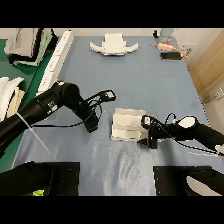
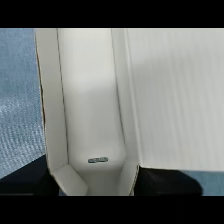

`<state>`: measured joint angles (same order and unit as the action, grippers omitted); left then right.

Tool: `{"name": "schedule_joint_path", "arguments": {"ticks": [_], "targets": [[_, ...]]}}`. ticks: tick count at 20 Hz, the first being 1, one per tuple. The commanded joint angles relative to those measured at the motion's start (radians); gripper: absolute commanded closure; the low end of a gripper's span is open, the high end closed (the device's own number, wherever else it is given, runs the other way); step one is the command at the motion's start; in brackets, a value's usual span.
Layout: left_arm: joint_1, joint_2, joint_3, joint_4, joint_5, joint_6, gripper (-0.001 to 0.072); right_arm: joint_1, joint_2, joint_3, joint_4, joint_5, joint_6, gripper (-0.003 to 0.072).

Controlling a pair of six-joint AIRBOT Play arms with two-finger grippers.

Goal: Fold the box.

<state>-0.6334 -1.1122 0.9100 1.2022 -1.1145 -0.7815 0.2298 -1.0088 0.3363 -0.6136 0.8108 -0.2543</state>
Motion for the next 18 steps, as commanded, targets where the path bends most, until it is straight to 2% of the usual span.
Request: {"name": "schedule_joint_path", "arguments": {"ticks": [1, 3, 6, 11, 18], "targets": [[0.099, 0.037, -0.138, -0.283, 0.185, 0.562, 0.0021, 0.0, 0.0, 0.0, 0.0, 0.0, 0.0, 0.0162], [0.111, 0.022, -0.195, -0.355, 0.265, 0.702, 0.0021, 0.0, 0.0, 0.0, 0.0, 0.0, 0.0, 0.0162], [0.109, -0.018, -0.246, -0.436, 0.277, 0.821, 0.0021, 0.0, 0.0, 0.0, 0.0, 0.0, 0.0, 0.0162], [0.08, -0.111, -0.265, -0.608, 0.357, 0.954, 0.002, 0.0, 0.0, 0.0, 0.0, 0.0, 0.0, 0.0162], [0.03, -0.141, -0.266, -0.62, 0.371, 0.993, 0.0021, 0.0, 0.0, 0.0, 0.0, 0.0, 0.0, 0.0162]]}}
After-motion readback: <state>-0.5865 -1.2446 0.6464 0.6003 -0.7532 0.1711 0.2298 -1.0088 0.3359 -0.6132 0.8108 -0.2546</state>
